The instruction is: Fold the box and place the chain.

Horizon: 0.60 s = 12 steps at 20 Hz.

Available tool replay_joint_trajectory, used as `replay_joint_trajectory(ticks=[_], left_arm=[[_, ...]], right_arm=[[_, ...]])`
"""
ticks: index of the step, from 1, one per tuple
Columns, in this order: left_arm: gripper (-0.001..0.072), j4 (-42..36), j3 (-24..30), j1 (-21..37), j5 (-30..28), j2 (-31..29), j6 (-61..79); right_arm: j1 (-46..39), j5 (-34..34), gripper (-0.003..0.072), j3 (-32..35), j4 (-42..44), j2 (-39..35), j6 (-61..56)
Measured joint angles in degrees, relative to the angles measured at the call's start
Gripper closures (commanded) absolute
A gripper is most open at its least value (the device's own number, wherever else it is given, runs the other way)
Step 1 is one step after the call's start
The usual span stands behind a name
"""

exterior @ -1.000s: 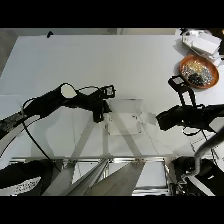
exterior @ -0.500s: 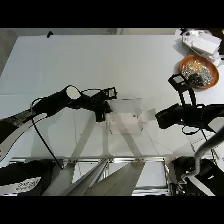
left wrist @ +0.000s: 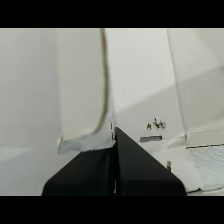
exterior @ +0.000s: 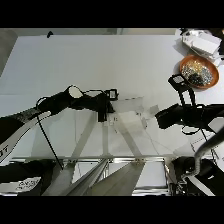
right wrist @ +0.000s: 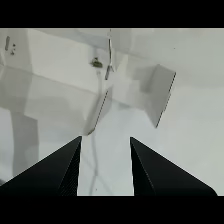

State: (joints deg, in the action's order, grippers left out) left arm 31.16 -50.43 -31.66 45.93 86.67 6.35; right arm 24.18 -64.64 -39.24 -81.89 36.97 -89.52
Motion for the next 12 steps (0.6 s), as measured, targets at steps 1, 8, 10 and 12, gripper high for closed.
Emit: replay_joint_trajectory(ticks=[1,8,10,12], left_arm=[[0.0709,0.22,-0.5,0.0,0.66,0.11,0.28],[0.0706,3.8,-5.9,1.25,7.74,3.37,-0.35],[0.0703,4.02,-6.54,1.46,8.15,4.17,-0.5],[0.0703,4.07,-6.84,1.55,7.52,4.61,-1.05]], right_arm=[[0.0,0.0,0.035,0.0,0.0,0.0,0.0],[0.0,0.07,0.035,0.0,0.02,0.0,0.0],[0.0,0.07,0.035,0.0,0.02,0.0,0.0],[0.0,0.07,0.035,0.0,0.02,0.0,0.0]])
